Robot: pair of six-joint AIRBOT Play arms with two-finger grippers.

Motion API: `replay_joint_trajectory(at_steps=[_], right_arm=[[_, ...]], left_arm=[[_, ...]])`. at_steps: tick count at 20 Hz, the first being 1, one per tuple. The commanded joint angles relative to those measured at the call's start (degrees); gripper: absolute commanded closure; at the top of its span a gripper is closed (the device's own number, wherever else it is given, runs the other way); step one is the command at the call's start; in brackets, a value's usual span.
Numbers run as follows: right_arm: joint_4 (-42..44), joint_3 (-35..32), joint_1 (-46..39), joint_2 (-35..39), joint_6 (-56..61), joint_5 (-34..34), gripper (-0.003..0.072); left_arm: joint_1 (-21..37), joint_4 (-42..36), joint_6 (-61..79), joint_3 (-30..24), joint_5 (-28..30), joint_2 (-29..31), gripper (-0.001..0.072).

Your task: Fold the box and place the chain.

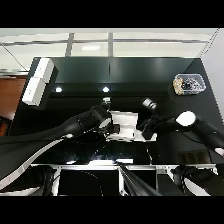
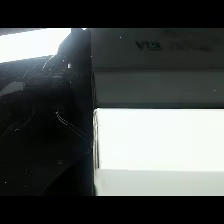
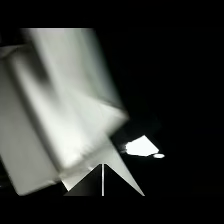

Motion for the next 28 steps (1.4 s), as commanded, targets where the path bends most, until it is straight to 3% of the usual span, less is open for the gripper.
replay_joint_trajectory(at_steps=[1, 4, 8, 15, 19, 21, 22, 23, 24, 28], right_arm=[[-10.3, 1.4, -14.2, 4.7, 27.9, 9.9, 0.0674], [-9.1, -1.2, -24.7, 4.7, 42.6, 9.7, 0.0674], [-8.7, -4.5, -24.8, 2.3, 44.0, 13.4, 0.0674], [2.1, -5.8, -18.4, -7.8, 30.7, 17.5, 0.0674], [20.9, -5.3, -16.4, -9.7, 11.7, 17.4, 0.0674], [23.7, -3.5, -16.4, -9.7, 10.5, 18.1, 0.0670], [23.1, -2.4, -16.4, -9.7, 10.6, 18.3, 0.0568], [22.5, -1.6, -16.4, -9.7, 11.0, 18.6, 0.0322], [21.9, -1.0, -16.4, -9.7, 11.3, 19.0, 0.0162], [19.0, -1.0, -14.2, -9.7, 14.8, 19.4, 0.0155]], left_arm=[[0.0, 0.0, -0.1, 0.0, -0.2, 0.0, 0.0677], [0.0, 0.0, 0.0, 0.0, -0.2, 0.0, 0.0677], [0.0, 0.0, -0.1, 0.0, -0.2, 0.0, 0.0677], [0.0, 0.0, 0.0, 0.0, -0.2, 0.0, 0.0677], [0.0, 0.0, 0.0, 0.0, -0.2, 0.0, 0.0677], [0.0, 0.0, 0.0, 0.0, -0.2, 0.0, 0.0677], [0.0, 0.0, 0.0, 0.0, -0.2, 0.0, 0.0677], [0.0, 0.0, 0.0, 0.0, -0.2, 0.0, 0.0677], [0.0, 0.0, 0.0, 0.0, -0.2, 0.0, 0.0677], [0.0, 0.0, 0.0, 0.0, -0.2, 0.0, 0.0677]])
